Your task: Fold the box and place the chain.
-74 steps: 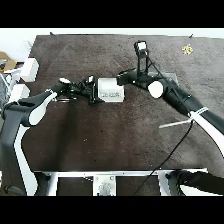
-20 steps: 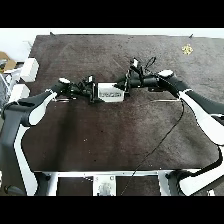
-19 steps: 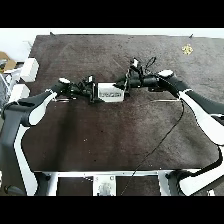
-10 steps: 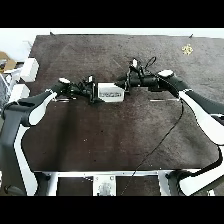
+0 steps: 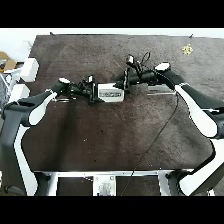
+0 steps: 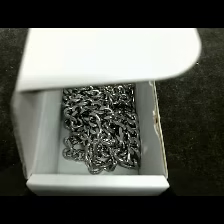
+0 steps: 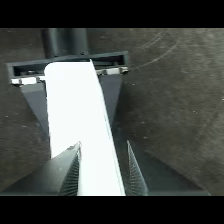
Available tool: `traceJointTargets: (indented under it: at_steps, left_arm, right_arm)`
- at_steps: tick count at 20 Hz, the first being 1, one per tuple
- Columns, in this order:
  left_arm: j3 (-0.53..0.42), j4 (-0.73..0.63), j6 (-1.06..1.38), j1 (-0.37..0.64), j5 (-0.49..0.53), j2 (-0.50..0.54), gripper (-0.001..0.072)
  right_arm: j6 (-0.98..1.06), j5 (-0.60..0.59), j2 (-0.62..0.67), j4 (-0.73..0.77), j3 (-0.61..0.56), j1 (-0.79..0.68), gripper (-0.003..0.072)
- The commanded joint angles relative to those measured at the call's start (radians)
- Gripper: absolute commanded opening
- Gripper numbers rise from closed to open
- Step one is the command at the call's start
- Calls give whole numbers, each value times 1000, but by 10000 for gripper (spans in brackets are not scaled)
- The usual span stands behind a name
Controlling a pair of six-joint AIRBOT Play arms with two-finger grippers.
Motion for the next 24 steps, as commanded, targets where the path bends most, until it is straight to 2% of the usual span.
traceJointTargets:
  at_steps: [1,8,9,10,12,13,14,18,19,24]
  left_arm:
    - [0,0,0,0,0,0,222]
    - [0,0,0,0,0,0,222]
    - [0,0,0,0,0,0,222]
    - [0,0,0,0,0,0,222]
    - [0,0,0,0,0,0,222]
    - [0,0,0,0,0,0,222]
    - [0,0,0,0,0,0,222]
    - [0,0,0,0,0,0,222]
    - [0,0,0,0,0,0,222]
    - [0,0,0,0,0,0,222]
  right_arm:
    - [72,75,-45,-37,61,1,359]
    - [116,115,-72,-81,56,8,359]
    - [116,108,-74,-92,56,14,414]
    - [116,92,-78,-102,56,21,501]
    - [111,34,-84,-118,56,33,498]
    - [97,8,-84,-118,56,37,440]
    - [77,-1,-84,-113,56,38,343]
    - [63,-1,-84,-91,57,38,323]
    - [63,0,-84,-91,57,38,257]
    - [63,-6,-84,-91,57,38,254]
